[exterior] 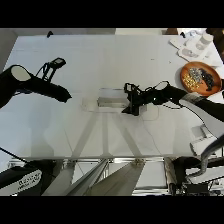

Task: Fold the box and place the chain.

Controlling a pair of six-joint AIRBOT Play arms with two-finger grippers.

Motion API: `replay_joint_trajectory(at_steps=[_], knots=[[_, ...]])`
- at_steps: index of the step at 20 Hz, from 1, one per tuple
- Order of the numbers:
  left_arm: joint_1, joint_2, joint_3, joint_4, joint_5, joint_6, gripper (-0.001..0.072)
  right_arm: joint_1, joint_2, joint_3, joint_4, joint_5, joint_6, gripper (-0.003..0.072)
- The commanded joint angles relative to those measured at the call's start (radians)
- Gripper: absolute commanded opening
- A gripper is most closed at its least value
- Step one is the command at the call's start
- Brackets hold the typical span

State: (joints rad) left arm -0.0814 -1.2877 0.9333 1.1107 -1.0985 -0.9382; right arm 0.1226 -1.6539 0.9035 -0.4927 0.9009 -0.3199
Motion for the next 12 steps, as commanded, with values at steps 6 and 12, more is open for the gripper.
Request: replay_joint_trajectory(at_steps=[6, 12], knots=[[-0.081, -0.083, -0.046, -0.078, 0.064, -0.213, 0.0009, 0.001, 0.000, 0.000, 0.000, 0.000, 0.000, 0.0438], [-0.103, -0.115, -0.051, -0.173, 0.104, -0.212, 0.0009, 0.001, 0.000, 0.000, 0.000, 0.000, 0.000, 0.0438]])
